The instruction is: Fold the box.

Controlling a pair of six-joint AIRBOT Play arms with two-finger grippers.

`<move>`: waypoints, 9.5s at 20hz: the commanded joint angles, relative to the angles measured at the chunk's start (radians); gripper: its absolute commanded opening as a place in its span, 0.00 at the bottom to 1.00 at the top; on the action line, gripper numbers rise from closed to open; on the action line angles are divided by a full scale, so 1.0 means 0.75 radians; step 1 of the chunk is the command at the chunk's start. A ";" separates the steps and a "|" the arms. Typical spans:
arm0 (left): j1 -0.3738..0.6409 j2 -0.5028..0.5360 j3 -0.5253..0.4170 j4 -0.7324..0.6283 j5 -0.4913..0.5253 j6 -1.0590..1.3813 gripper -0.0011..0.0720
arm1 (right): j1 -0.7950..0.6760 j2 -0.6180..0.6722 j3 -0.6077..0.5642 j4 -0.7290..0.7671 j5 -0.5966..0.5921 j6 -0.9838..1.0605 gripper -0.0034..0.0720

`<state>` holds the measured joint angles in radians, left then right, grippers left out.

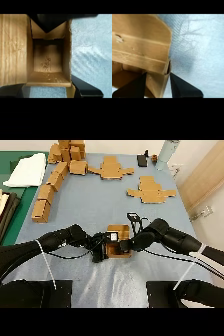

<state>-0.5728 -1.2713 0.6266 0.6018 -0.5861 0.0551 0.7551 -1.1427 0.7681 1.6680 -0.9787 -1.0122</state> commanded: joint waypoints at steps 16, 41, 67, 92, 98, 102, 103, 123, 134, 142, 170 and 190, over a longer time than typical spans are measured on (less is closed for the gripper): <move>-0.001 -0.001 0.000 0.001 0.001 0.000 0.65 | 0.102 -0.209 0.135 -0.241 -0.179 0.381 0.08; -0.001 -0.001 0.000 0.001 0.000 0.000 0.65 | 0.101 -0.120 0.203 -0.179 -0.253 0.361 0.58; -0.001 -0.001 0.000 0.001 0.000 0.000 0.65 | -0.074 -0.063 0.251 -0.423 -0.568 0.258 0.05; -0.001 -0.001 0.000 0.001 0.000 0.000 0.65 | -0.350 -0.261 0.127 1.081 -0.232 -1.461 0.05; -0.001 -0.001 0.000 0.001 0.000 0.000 0.65 | -0.087 -0.147 0.109 0.657 0.045 -1.178 0.05; -0.001 -0.001 0.000 0.001 0.000 0.000 0.65 | -0.060 -0.090 0.108 0.501 0.051 -1.051 0.05; -0.001 -0.001 0.000 0.001 0.000 0.000 0.65 | -0.060 -0.076 0.107 0.461 0.046 -1.021 0.05; -0.001 -0.001 0.000 0.001 0.000 0.000 0.65 | -0.032 0.288 -0.013 0.130 0.004 -0.970 0.05; -0.001 -0.001 0.000 0.001 0.001 0.000 0.65 | 0.232 0.428 -0.209 -0.130 0.373 -1.236 0.05; -0.001 -0.001 0.000 0.001 0.000 0.000 0.65 | 0.360 0.426 -0.304 -0.421 0.414 -1.236 0.05; -0.001 -0.001 0.000 0.001 0.001 0.000 0.65 | 0.416 0.452 -0.470 -0.492 0.757 -1.271 0.81; -0.001 -0.001 0.000 0.001 0.001 0.000 0.65 | 0.416 0.410 -0.527 -0.599 0.824 -1.271 0.47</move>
<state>-0.5728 -1.2724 0.6266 0.6022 -0.5861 0.0551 1.0660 -0.8330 0.3733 1.2201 -0.3565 -1.9663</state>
